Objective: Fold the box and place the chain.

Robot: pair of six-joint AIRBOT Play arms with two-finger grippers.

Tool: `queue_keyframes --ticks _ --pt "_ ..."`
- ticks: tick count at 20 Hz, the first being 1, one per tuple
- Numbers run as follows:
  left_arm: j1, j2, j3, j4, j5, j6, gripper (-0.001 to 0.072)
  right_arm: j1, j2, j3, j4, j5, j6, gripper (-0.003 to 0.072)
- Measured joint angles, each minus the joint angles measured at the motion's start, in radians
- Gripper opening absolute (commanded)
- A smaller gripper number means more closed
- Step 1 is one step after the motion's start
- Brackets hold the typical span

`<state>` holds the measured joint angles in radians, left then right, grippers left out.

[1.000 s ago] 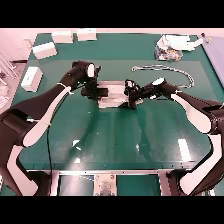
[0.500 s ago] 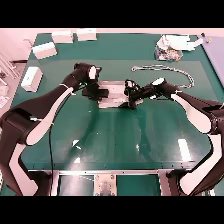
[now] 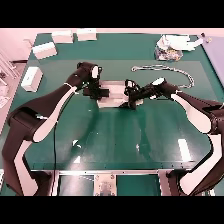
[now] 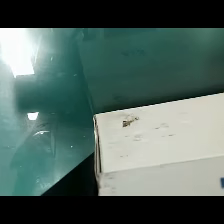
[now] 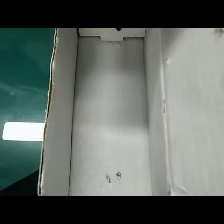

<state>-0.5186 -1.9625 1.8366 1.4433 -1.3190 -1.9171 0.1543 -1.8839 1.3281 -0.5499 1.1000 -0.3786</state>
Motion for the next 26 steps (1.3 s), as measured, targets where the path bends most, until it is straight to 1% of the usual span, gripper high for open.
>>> queue_keyframes --ticks 1,9,10,11,12,13,19,23,26 --pt "-0.001 -0.002 0.002 0.000 -0.002 0.000 0.0020 0.000 0.000 0.000 0.000 -0.001 0.000 0.0558" --pt "-0.003 -0.010 0.010 -0.003 -0.005 0.000 0.0022 0.000 0.000 0.000 -0.002 -0.005 0.000 0.0558" --pt "-0.003 -0.010 0.013 -0.004 -0.004 0.001 0.0086 0.000 0.000 0.000 -0.002 -0.005 0.000 0.0558" --pt "-0.004 -0.011 0.019 -0.005 -0.003 0.007 0.0320 0.000 0.000 0.000 -0.002 -0.009 -0.001 0.0557" --pt "-0.004 -0.013 0.025 -0.018 0.001 0.010 0.0499 0.000 0.000 0.000 -0.002 -0.019 -0.003 0.0558" --pt "-0.006 -0.012 0.032 -0.019 -0.006 0.009 0.0487 0.000 0.000 0.000 -0.001 -0.020 -0.002 0.0558" --pt "0.000 -0.010 0.072 -0.027 -0.057 0.023 0.0488 0.000 0.000 0.000 -0.002 -0.010 -0.001 0.0558" --pt "0.023 -0.006 0.130 -0.060 -0.139 0.083 0.0488 0.000 0.000 0.000 -0.002 -0.008 0.000 0.0558" --pt "0.051 0.024 0.155 -0.090 -0.222 0.162 0.0489 0.000 0.000 0.000 -0.002 -0.008 0.000 0.0558"
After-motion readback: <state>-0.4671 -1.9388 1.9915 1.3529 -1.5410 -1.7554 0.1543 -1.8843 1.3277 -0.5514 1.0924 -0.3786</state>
